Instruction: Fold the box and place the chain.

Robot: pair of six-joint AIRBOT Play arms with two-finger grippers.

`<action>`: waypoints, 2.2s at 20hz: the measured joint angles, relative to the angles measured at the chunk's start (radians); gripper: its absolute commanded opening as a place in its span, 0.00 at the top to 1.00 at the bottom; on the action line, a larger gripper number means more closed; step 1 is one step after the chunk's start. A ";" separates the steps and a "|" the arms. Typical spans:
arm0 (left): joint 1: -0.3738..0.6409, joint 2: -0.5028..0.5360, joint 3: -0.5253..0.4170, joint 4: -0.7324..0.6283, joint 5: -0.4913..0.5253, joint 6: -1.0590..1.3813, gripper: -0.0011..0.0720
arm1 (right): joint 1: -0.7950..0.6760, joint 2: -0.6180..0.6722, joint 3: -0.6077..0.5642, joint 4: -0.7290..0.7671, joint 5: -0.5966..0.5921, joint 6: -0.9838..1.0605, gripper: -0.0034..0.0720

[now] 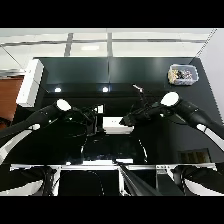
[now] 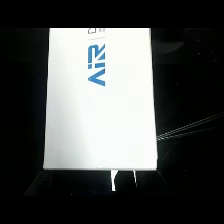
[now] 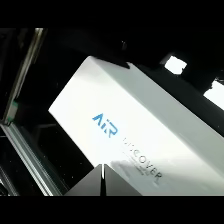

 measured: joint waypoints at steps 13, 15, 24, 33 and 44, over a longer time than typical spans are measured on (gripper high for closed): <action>0.000 0.000 0.000 -0.003 0.004 -0.003 0.45 | -0.022 -0.068 0.017 -0.044 -0.012 0.024 0.94; 0.002 0.003 0.005 0.003 0.000 -0.007 0.40 | -0.072 -0.029 0.054 -0.061 0.070 0.022 0.94; -0.003 0.116 0.166 0.226 -0.147 -0.328 0.00 | -0.436 0.362 0.105 -0.338 0.404 0.112 0.94; -0.141 -0.060 0.391 0.243 -0.121 -0.558 0.00 | -0.511 0.454 0.085 -0.403 0.347 0.165 0.94; -0.174 -0.163 0.416 0.185 -0.180 -0.586 0.00 | -0.515 0.459 0.085 -0.413 0.325 0.171 0.94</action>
